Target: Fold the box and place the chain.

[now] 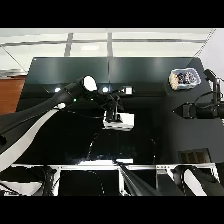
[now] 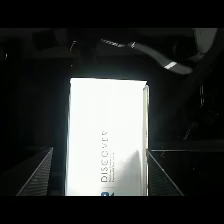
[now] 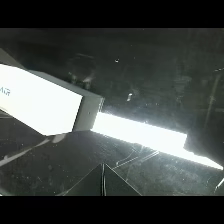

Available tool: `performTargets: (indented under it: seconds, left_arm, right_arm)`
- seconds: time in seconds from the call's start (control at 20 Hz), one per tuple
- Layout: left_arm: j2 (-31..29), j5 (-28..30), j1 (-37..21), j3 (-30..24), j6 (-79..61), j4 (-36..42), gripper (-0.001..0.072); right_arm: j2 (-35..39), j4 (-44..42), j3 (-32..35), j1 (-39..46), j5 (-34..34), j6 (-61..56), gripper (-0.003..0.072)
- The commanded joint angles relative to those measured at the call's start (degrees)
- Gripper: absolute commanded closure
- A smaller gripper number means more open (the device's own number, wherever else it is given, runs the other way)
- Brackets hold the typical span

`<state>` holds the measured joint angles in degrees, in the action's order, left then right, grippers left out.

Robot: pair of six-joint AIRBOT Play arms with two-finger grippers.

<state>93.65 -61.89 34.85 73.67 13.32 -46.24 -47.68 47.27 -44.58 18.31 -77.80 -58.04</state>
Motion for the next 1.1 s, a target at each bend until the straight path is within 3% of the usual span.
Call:
performTargets:
  seconds: [0.0, 1.05]
  left_arm:
    - [0.0, -0.1, 0.0, 0.1, 2.2, -0.3, 0.0]
    - [1.0, -2.5, 2.6, 0.1, 5.6, -7.1, -0.0001]
  right_arm:
    - [0.0, 0.0, 0.0, 0.0, 0.1, 0.0, 0.0663]
    - [0.0, 0.0, 0.0, 0.0, 0.1, 0.0, 0.0663]
